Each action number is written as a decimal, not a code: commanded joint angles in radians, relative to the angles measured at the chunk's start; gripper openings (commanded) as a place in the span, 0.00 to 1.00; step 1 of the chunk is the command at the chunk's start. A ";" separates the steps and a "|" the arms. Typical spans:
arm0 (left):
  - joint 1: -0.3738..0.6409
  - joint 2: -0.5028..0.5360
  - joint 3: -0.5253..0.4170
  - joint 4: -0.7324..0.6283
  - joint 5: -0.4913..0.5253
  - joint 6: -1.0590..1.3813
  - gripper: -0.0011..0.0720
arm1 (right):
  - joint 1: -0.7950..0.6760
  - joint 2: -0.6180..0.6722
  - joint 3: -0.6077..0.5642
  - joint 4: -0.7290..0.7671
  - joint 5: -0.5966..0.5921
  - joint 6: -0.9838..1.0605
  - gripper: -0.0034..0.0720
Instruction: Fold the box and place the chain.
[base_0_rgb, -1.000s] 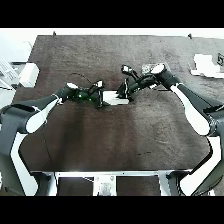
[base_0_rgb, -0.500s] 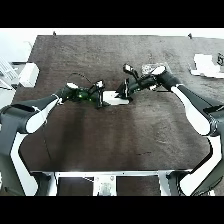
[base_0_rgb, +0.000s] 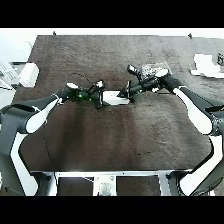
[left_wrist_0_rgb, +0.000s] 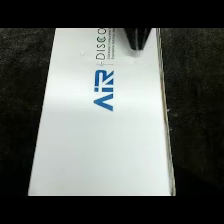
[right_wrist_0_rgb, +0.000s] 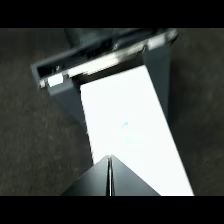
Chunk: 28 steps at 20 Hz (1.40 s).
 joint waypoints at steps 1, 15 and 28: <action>0.000 0.000 0.000 0.000 0.000 -0.001 0.51 | -0.001 -0.014 -0.040 -0.020 -0.017 0.006 0.07; 0.000 0.000 0.000 -0.001 0.000 0.000 0.51 | -0.003 0.512 -0.059 0.055 -0.080 0.208 0.06; 0.010 0.029 0.000 -0.026 0.018 -0.003 0.04 | -0.003 0.990 -0.651 -0.096 -0.438 0.500 0.06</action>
